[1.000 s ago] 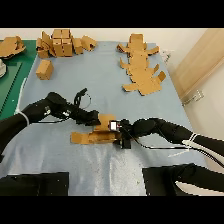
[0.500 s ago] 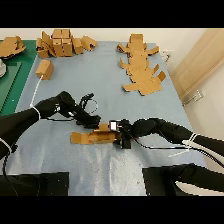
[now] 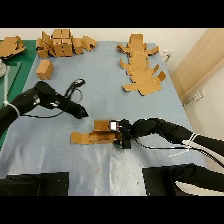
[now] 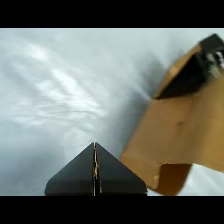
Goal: Fold the box.
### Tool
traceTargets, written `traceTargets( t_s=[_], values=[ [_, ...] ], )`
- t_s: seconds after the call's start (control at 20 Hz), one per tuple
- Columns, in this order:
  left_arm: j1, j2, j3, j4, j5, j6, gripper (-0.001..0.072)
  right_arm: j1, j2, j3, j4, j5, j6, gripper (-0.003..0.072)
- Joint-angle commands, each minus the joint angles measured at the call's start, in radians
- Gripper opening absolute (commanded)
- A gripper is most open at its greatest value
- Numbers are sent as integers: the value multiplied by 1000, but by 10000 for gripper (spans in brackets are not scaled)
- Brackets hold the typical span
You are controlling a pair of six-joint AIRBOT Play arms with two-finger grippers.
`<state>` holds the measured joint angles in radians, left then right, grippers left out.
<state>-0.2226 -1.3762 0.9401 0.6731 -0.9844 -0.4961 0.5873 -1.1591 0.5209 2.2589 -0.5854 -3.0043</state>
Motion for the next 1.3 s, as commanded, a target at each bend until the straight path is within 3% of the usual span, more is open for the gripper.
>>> traceTargets(
  t_s=[0.0,0.15,0.35,0.45,0.55,0.85,1.15,1.25],
  values=[
    [88,53,-42,11,101,186,8,0,-1,-1,-1,0,0,438],
    [46,93,-110,43,106,338,8,0,-1,-1,-3,1,0,438],
    [-124,206,-250,217,179,496,10,0,-1,-1,-3,0,0,438],
    [-190,251,-289,230,225,527,26,0,-1,-1,-3,1,0,438],
    [-208,248,-291,229,235,526,697,0,-1,-1,-3,1,0,438],
    [-230,240,-291,225,77,524,694,0,-1,-1,-3,1,0,438],
    [-291,240,-291,179,84,517,692,0,-1,-1,-3,1,0,438],
    [-310,239,-291,158,121,494,563,0,-1,-1,-3,1,0,438]
  ],
)
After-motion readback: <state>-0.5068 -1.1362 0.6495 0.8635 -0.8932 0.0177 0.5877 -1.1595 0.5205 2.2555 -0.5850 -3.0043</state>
